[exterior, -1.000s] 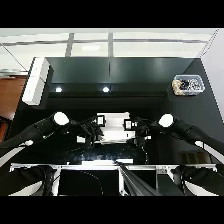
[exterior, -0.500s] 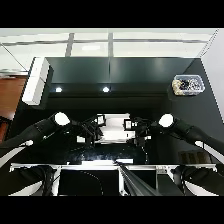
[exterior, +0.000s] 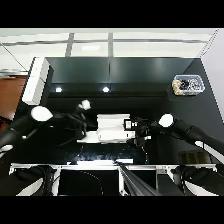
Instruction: Fold the box and place the chain.
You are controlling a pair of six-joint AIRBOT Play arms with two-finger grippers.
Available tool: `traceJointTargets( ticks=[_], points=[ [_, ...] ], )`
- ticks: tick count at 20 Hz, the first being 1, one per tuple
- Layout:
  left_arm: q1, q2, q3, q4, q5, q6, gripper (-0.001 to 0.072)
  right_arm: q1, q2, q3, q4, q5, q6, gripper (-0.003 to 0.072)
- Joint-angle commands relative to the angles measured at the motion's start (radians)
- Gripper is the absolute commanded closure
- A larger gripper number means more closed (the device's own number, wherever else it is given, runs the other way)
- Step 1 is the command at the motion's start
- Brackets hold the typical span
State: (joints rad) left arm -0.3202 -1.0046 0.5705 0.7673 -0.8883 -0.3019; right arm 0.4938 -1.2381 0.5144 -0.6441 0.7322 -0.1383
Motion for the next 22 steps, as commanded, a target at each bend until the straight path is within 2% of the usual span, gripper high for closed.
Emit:
traceJointTargets(
  ticks=[1, 3, 5, 6, 8, 11, 13, 15, 18, 22],
  points=[
    [0.252, 0.099, 0.004, 0.156, -0.097, -0.370, 0.0676, 0.001, -0.001, 0.000, 0.000, 0.000, 0.000, 0.0556],
    [0.415, 0.096, 0.003, 0.178, -0.174, -0.477, 0.0677, 0.001, -0.001, 0.000, 0.000, 0.000, 0.000, 0.0556],
    [0.542, 0.092, -0.031, 0.147, -0.157, -0.731, 0.0677, 0.001, -0.001, 0.000, 0.000, 0.000, 0.000, 0.0557],
    [0.592, 0.084, -0.061, 0.133, -0.158, -0.843, 0.0677, 0.001, -0.001, 0.000, 0.000, 0.000, 0.000, 0.0557],
    [0.645, 0.038, -0.122, 0.109, -0.221, -0.874, 0.0676, 0.001, -0.001, 0.000, 0.000, 0.000, 0.000, 0.0556],
    [0.633, -0.092, -0.203, 0.001, -0.257, -0.860, 0.0676, 0.001, -0.001, 0.000, 0.000, 0.000, 0.000, 0.0556],
    [0.632, -0.217, -0.208, -0.039, -0.331, -0.779, 0.0677, 0.001, -0.001, 0.000, 0.000, 0.000, 0.000, 0.0557],
    [0.601, -0.291, -0.208, -0.138, -0.331, -0.709, 0.0678, 0.001, -0.001, 0.000, 0.000, 0.000, 0.000, 0.0556],
    [0.484, -0.348, -0.208, -0.199, -0.272, -0.693, 0.0678, 0.001, -0.001, 0.000, 0.000, 0.000, 0.000, 0.0557],
    [0.298, -0.352, -0.198, -0.264, -0.206, -0.666, 0.0678, 0.001, -0.001, 0.000, 0.000, 0.000, 0.000, 0.0557]
  ],
)
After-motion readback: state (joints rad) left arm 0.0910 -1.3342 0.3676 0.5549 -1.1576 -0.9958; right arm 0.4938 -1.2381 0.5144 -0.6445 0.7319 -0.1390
